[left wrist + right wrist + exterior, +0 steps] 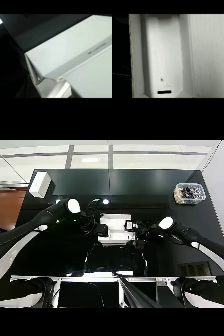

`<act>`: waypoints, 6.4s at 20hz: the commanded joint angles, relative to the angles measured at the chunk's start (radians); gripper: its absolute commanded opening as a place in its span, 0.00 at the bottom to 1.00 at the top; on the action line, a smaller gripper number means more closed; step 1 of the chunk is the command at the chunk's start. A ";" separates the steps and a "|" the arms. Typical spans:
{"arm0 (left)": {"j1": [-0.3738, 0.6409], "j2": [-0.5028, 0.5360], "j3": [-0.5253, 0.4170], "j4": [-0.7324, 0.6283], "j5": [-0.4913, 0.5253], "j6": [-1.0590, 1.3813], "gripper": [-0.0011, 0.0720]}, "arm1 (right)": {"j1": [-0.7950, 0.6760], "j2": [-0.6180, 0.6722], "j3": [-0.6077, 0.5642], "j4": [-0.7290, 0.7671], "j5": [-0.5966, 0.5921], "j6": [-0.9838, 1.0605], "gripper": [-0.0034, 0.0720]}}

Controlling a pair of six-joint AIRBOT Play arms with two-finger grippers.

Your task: Fold the box and place the chain.

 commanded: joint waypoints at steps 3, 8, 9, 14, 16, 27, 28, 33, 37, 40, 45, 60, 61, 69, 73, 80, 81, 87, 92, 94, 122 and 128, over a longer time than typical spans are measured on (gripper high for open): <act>-0.049 0.000 0.037 0.071 0.029 -0.107 0.78 | 0.000 0.000 0.001 0.000 0.000 0.001 0.34; -0.089 0.000 0.071 0.127 0.029 -0.200 0.68 | 0.000 0.000 0.001 0.000 0.000 0.001 0.34; -0.105 0.000 0.077 0.156 0.029 -0.231 0.68 | 0.000 0.000 0.001 0.000 0.000 0.001 0.34; -0.195 0.000 0.089 0.361 0.028 -0.417 0.68 | 0.000 0.000 0.001 0.000 0.000 0.001 0.34; -0.220 0.000 0.089 0.444 0.023 -0.480 0.68 | 0.000 0.000 0.001 0.000 0.000 0.001 0.34; -0.230 -0.048 0.117 0.524 -0.079 -0.624 0.68 | 0.000 0.000 0.001 0.000 0.000 0.001 0.34; -0.231 -0.067 0.134 0.517 -0.100 -0.624 0.68 | 0.000 0.000 0.001 0.000 0.000 0.001 0.34; -0.243 -0.104 0.163 0.502 -0.103 -0.686 0.68 | 0.000 0.000 0.001 0.000 0.000 0.001 0.34; -0.257 -0.118 0.166 0.503 -0.099 -0.721 0.61 | 0.000 0.000 0.001 0.000 0.000 0.001 0.34; -0.259 -0.121 0.166 0.499 -0.097 -0.751 0.47 | 0.000 0.000 0.001 0.000 0.000 0.001 0.34; -0.262 -0.121 0.174 0.506 -0.100 -0.760 0.13 | 0.000 0.000 0.001 0.000 0.000 0.001 0.34; -0.262 -0.130 0.185 0.500 -0.099 -0.802 0.20 | 0.000 0.000 0.001 0.000 0.000 0.001 0.34; -0.261 -0.130 0.185 0.500 -0.095 -0.805 0.05 | 0.000 0.000 0.001 0.000 0.000 0.001 0.34; -0.261 -0.130 0.185 0.507 -0.095 -0.805 0.05 | -0.003 0.027 0.002 -0.089 0.016 0.177 0.87; -0.261 -0.130 0.185 0.507 -0.099 -0.803 0.05 | -0.003 0.150 0.002 -0.280 0.056 0.316 0.86; -0.261 -0.130 0.185 0.504 -0.099 -0.803 0.05 | -0.002 0.180 0.001 -0.318 0.060 0.335 0.65; -0.261 -0.130 0.185 0.504 -0.098 -0.804 0.05 | -0.002 0.175 0.001 -0.305 0.059 0.335 0.59; -0.261 -0.130 0.185 0.503 -0.105 -0.803 0.05 | 0.042 0.148 0.001 -0.201 -0.018 0.332 0.30; -0.261 -0.130 0.185 0.498 -0.105 -0.804 0.05 | 0.120 0.114 0.000 -0.151 -0.122 0.333 0.30; -0.261 -0.130 0.185 0.499 -0.105 -0.804 0.05 | 0.135 0.089 0.001 -0.133 -0.144 0.332 0.30; -0.260 -0.130 0.185 0.500 -0.103 -0.804 0.05 | -0.510 0.243 -0.221 0.005 0.164 1.418 0.07; -0.260 -0.130 0.185 0.500 -0.106 -0.804 0.05 | -0.268 -0.002 -0.099 0.053 0.168 1.316 0.07</act>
